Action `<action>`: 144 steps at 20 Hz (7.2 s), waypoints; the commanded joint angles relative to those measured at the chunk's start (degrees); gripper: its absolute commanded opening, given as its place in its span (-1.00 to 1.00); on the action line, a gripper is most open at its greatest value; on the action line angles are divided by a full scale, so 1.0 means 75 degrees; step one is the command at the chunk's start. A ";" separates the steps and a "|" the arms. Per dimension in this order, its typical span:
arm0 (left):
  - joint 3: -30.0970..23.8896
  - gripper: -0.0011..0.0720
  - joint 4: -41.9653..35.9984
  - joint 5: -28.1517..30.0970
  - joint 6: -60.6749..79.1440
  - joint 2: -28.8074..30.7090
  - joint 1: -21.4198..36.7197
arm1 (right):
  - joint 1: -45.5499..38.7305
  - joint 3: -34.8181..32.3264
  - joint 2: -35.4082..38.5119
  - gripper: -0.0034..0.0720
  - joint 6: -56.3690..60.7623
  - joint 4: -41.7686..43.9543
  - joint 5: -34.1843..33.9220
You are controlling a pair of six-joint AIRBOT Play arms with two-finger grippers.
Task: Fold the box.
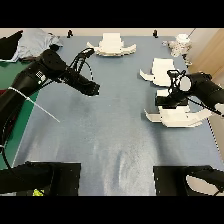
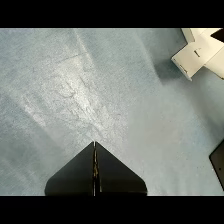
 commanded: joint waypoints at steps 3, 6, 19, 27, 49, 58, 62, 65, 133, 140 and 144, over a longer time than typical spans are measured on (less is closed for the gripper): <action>-0.0009 -0.92 0.0000 0.0006 0.0006 -0.0015 -0.0003 | 0.0003 -0.0003 -0.0032 -0.86 0.0000 0.0000 0.0000; -0.0009 -0.92 0.0003 0.0006 0.0006 -0.0015 -0.0003 | 0.0003 0.0000 -0.0032 -0.86 0.0000 0.0003 0.0003; -0.0009 -0.92 -0.0408 0.0385 0.0000 -0.0015 -0.0006 | -0.0079 0.0504 -0.0035 -0.84 0.0000 -0.0210 -0.0204; -0.0009 -0.92 -0.1087 0.0976 0.0003 -0.0041 -0.0006 | -0.4619 0.3133 -0.0947 0.01 -0.1792 -0.1023 0.1545; -0.0009 -0.92 -0.1431 0.0627 -0.0143 -0.0099 -0.0003 | -0.7076 0.3879 -0.4258 -0.15 -0.5630 0.3197 0.4068; -0.0009 -0.92 -0.1428 0.0662 -0.0117 -0.0099 -0.0003 | -0.6172 0.3520 -0.4068 -0.92 -0.5383 0.4310 0.4179; -0.0009 -0.92 -0.1431 0.0498 -0.0242 -0.0090 0.0012 | -0.4992 0.2279 -0.2731 -0.92 -0.5001 0.4718 0.3174; -0.0032 -0.92 -0.1434 -0.0172 -0.0262 -0.0064 0.0029 | -0.3926 0.0303 -0.0930 -0.92 -0.4511 0.5304 0.1559; -0.0452 -0.93 -0.3453 -0.1955 0.5662 -0.2911 0.0749 | 0.0781 -0.3445 0.1763 -0.19 -0.4398 0.4543 -0.2804; -0.1075 -0.94 -0.3826 -0.0291 0.7947 -0.1174 -0.0189 | 0.0772 -0.1687 0.1760 -0.11 0.0615 -0.1198 -0.1740; -0.2745 -0.94 -0.4191 0.1786 0.9110 0.0367 -0.0845 | 0.0720 -0.1539 0.1760 -0.52 0.1836 -0.1463 -0.1600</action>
